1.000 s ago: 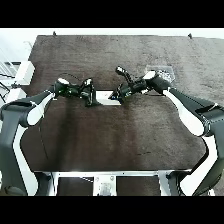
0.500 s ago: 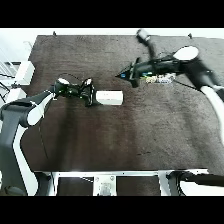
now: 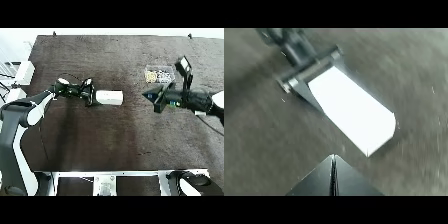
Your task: Fold the box and place the chain.
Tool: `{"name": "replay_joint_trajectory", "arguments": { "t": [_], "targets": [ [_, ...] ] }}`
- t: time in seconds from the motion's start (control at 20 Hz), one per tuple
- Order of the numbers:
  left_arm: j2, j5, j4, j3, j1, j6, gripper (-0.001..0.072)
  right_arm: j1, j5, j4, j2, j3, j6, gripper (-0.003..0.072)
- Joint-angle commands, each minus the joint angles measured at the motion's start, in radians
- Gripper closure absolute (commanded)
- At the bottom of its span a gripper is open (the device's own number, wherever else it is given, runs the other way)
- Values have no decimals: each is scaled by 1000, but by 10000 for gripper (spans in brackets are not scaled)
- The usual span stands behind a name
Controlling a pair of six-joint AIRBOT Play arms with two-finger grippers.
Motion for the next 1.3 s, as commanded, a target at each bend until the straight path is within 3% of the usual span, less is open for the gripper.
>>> {"name": "replay_joint_trajectory", "arguments": {
  "t": [0.0,0.05,0.1,0.2,0.35,0.45,0.6,0.85,1.05,1.25],
  "targets": [
    [1,-8,-21,1,1,-3,361,-35,-48,-1,50,-144,3,674],
    [3,-11,-50,1,1,-32,406,-34,-53,-1,50,-151,-7,674],
    [14,-24,-58,2,5,-63,684,-34,-55,-1,50,-151,-7,674],
    [48,-68,-60,15,21,-97,691,-37,-67,-1,50,-151,-7,674],
    [155,-29,-61,15,74,-240,693,-48,-87,0,50,-151,-6,674],
    [230,72,-60,15,132,-339,694,-51,-95,0,50,-151,-6,674],
    [304,308,-54,15,238,-523,695,-51,-100,3,50,-151,-6,674],
    [311,705,-16,-19,377,-809,694,-51,-106,3,50,-151,-6,674],
    [311,851,-7,-107,411,-822,693,-51,-113,3,50,-151,-6,674],
    [310,907,10,-172,411,-823,693,-51,-113,4,50,-151,-6,674]
  ]
}}
